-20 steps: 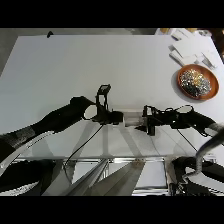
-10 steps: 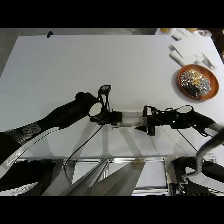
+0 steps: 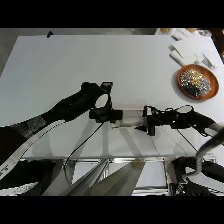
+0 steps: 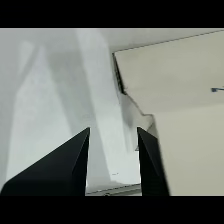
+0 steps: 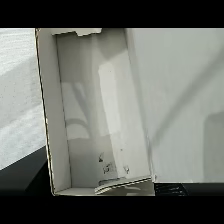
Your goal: Fold the box and place the chain.
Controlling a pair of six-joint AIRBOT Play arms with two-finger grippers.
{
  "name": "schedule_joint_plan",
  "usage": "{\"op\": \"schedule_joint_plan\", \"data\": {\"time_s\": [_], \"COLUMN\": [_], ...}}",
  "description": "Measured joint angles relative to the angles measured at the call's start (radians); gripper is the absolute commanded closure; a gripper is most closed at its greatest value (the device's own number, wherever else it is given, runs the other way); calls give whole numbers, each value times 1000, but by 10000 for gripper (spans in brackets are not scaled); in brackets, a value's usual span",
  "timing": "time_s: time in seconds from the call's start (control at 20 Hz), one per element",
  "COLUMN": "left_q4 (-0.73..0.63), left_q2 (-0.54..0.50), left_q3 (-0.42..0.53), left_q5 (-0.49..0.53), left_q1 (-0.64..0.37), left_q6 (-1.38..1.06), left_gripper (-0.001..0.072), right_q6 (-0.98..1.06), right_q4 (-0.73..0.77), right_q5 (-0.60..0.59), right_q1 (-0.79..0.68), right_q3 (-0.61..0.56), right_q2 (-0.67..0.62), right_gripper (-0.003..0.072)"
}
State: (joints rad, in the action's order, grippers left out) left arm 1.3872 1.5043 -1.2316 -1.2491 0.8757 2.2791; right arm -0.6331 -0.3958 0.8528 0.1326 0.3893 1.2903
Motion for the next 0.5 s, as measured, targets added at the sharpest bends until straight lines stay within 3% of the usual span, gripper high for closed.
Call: {"op": "schedule_joint_plan", "data": {"time_s": [0.5], "left_q4": [10], "left_q2": [74], "left_q3": [-56], "left_q5": [-29], "left_q1": [37], "left_q6": [18], "left_gripper": [366], "right_q6": [0], "right_q4": [0], "right_q5": [0], "right_q1": [0], "right_q3": [0], "right_q2": [0], "right_gripper": [229]}}
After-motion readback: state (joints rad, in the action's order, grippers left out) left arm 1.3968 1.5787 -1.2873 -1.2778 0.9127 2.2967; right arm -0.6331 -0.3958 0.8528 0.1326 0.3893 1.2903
